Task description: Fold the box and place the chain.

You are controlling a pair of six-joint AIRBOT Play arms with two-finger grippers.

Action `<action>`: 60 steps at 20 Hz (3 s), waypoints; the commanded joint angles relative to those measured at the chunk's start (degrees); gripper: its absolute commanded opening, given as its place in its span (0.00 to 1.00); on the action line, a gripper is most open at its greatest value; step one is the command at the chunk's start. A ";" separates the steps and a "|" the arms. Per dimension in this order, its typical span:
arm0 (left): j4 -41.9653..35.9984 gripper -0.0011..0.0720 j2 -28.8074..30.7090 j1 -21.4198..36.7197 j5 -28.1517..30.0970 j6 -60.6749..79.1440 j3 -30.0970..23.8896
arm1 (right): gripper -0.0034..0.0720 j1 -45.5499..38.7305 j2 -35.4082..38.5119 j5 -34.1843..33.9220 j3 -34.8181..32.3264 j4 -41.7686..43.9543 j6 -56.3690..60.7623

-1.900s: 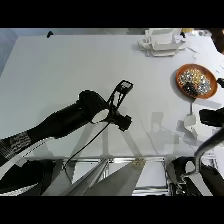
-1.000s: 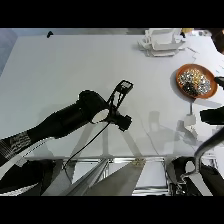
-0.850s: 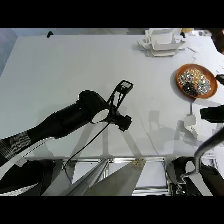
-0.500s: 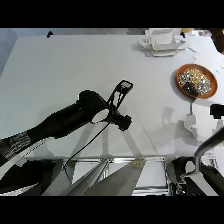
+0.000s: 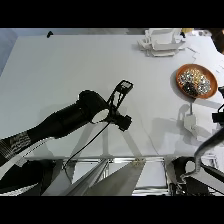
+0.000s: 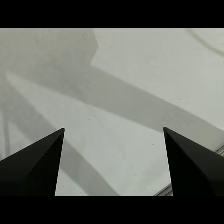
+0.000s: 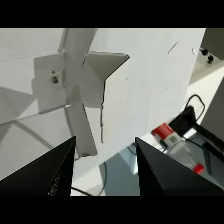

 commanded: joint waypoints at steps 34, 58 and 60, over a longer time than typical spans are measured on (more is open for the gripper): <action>0.22 0.96 -0.09 0.04 1.27 0.31 0.00 | 0.07 24.20 37.53 -16.83 -16.35 47.25 -2.67; -36.74 0.75 6.01 35.34 -19.76 61.55 -0.04 | 0.07 29.33 38.40 -13.14 -16.59 57.94 -11.10; -45.03 0.77 2.73 43.01 -23.04 64.98 -0.02 | 0.07 29.33 38.40 -13.07 -16.59 57.94 -11.47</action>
